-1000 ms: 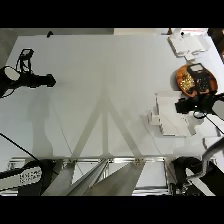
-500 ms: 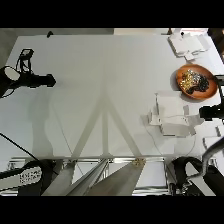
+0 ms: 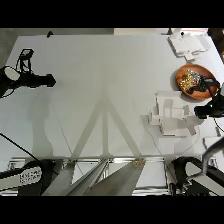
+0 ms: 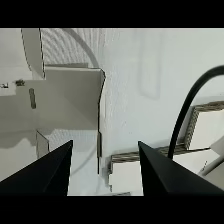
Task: Fold the box and place the chain.
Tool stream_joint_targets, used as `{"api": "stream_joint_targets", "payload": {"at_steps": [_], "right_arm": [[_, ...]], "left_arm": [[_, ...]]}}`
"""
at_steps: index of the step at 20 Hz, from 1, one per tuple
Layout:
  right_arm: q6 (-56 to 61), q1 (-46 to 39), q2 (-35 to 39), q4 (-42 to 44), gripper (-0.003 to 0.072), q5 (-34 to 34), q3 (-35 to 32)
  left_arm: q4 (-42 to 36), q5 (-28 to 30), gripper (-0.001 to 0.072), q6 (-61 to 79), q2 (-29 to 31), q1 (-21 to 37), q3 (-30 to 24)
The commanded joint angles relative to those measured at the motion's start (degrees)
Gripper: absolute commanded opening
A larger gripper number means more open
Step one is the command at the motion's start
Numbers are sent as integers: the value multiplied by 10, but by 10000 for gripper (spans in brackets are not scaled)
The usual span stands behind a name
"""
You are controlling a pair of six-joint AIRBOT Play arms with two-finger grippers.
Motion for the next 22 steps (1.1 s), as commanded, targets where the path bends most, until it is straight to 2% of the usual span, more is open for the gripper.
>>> {"api": "stream_joint_targets", "payload": {"at_steps": [1, 3, 4, 5, 6, 7, 8, 12, 16, 19, 22], "right_arm": [[-7, -1, -46, 0, 454, -14, 19], [-7, -1, -68, -20, 381, -12, 21], [-7, -1, -81, -28, 379, -10, 21], [-7, -1, -91, -28, 320, -14, 21], [-7, -1, -97, -28, 234, -24, 21], [-7, -1, -100, -24, 89, -35, 21], [-7, -1, -99, -24, 10, -42, 22], [-8, 9, -89, -24, 10, -18, 46], [-20, 71, -27, -10, 5, -18, 80], [-102, 123, 23, 66, 5, -16, 82], [-113, 155, 56, 192, 5, -23, 82]], "left_arm": [[0, 0, 703, 0, 0, 0, 0], [0, 0, 703, 0, 0, 0, 0], [0, 0, 703, 0, 0, 0, 0], [0, 0, 703, 0, 0, 0, 0], [0, 0, 703, 0, 0, 0, 0], [0, 0, 703, 0, 0, 0, 0], [0, 0, 703, 0, 0, 0, 0], [0, 0, 703, 0, 0, 0, 0], [0, 0, 703, 0, 0, 0, 0], [0, 0, 703, 0, 0, 0, 0], [0, 0, 703, 0, 0, 0, 0]]}}
